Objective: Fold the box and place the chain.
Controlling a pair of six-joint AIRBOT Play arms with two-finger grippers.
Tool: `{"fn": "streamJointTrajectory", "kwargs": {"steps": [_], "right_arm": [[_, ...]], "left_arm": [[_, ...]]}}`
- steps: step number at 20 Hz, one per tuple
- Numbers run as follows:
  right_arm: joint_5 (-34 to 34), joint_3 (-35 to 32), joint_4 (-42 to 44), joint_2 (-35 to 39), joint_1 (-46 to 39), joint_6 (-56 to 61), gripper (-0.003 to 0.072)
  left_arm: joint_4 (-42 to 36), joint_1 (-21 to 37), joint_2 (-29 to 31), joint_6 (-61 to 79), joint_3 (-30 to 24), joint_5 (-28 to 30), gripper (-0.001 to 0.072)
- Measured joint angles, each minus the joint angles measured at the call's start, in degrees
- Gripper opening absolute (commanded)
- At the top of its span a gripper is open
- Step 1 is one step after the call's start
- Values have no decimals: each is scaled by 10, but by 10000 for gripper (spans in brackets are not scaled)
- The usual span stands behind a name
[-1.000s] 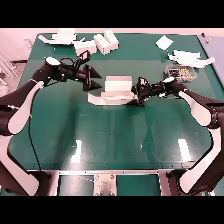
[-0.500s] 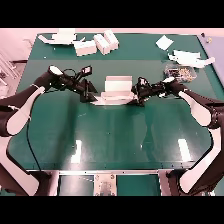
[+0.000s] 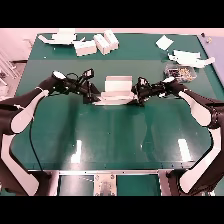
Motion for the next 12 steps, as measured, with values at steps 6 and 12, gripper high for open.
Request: {"fn": "streamJointTrajectory", "kwargs": {"steps": [6,12], "right_arm": [[0,0,0,0,0,0,563],[0,0,0,0,0,0,563]], "left_arm": [[-11,-18,-5,10,0,26,495],[-14,-25,-6,13,0,49,294]]}}
